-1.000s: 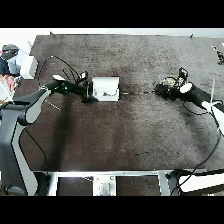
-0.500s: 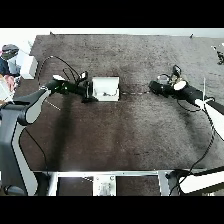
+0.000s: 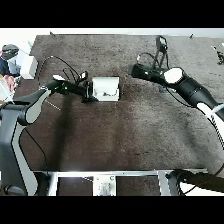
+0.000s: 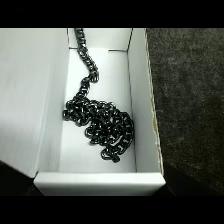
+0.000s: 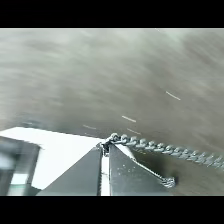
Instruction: Fold the box and place the chain.
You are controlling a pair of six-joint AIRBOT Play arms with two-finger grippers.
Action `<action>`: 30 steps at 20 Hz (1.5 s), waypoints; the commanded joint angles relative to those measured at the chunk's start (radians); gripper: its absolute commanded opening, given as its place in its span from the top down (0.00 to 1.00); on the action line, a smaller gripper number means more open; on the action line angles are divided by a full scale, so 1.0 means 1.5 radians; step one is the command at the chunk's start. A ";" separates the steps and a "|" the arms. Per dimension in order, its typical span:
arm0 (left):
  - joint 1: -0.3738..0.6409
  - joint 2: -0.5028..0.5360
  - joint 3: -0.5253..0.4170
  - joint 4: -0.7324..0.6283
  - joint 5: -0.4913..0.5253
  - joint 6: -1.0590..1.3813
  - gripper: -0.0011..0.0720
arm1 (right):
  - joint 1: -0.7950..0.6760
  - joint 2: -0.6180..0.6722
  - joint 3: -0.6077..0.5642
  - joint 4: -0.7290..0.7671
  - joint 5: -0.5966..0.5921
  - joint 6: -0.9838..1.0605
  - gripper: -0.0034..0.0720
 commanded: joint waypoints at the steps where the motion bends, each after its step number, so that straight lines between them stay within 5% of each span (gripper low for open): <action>1: 0.001 0.000 0.000 0.000 0.000 0.000 0.43 | 0.062 0.014 0.066 -0.002 -0.005 -0.019 0.94; 12: 0.001 0.000 0.000 0.000 0.000 0.000 0.43 | 0.121 -0.047 0.107 -0.020 0.013 -0.018 0.94; 19: 0.001 0.000 0.000 0.000 0.000 0.000 0.43 | 0.120 -0.121 0.105 -0.116 0.048 0.020 0.94; 21: 0.001 0.000 0.000 0.000 0.000 0.000 0.43 | 0.115 -0.119 0.105 -0.134 0.066 0.020 0.53; 22: 0.001 0.000 0.000 0.000 0.000 0.000 0.43 | 0.107 -0.115 0.105 -0.141 0.080 0.019 0.48; 26: 0.001 0.000 0.000 0.000 0.000 0.000 0.43 | 0.024 -0.082 0.082 -0.169 0.172 0.020 0.48; 30: 0.001 -0.001 0.000 0.000 0.000 0.000 0.43 | -0.128 -0.017 -0.059 -0.169 0.106 0.073 0.48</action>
